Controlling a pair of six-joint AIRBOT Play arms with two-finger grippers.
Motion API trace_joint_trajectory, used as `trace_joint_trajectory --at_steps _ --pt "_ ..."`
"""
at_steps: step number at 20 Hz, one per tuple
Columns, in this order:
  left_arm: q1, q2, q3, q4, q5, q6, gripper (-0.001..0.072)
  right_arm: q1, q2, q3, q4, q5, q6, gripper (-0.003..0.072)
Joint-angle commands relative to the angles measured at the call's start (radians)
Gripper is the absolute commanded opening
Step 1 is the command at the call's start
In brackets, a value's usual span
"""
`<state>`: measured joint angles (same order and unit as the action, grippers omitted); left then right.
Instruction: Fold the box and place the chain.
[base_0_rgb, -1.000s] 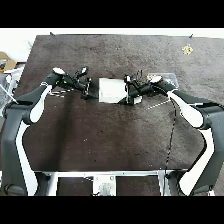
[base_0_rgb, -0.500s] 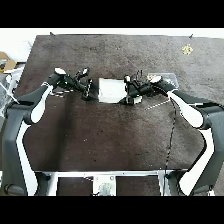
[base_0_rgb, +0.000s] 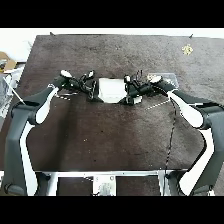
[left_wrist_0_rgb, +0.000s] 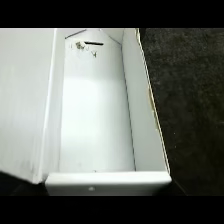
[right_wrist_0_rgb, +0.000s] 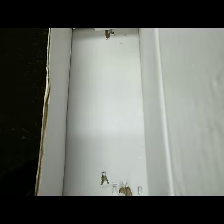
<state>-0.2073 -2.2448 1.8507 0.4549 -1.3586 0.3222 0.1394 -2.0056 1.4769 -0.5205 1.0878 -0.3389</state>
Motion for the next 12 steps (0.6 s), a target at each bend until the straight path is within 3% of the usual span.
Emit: trace_joint_trajectory --at_steps 1,12 --pt "-0.012 -0.006 0.0 -0.015 0.026 0.001 0.0719 0.001 -0.001 0.0 0.0 0.001 -0.001 0.0426" --pt "-0.019 -0.009 0.0 0.01 0.045 -0.024 0.0718 0.001 -0.001 0.0 0.0 0.0 -0.001 0.0426"
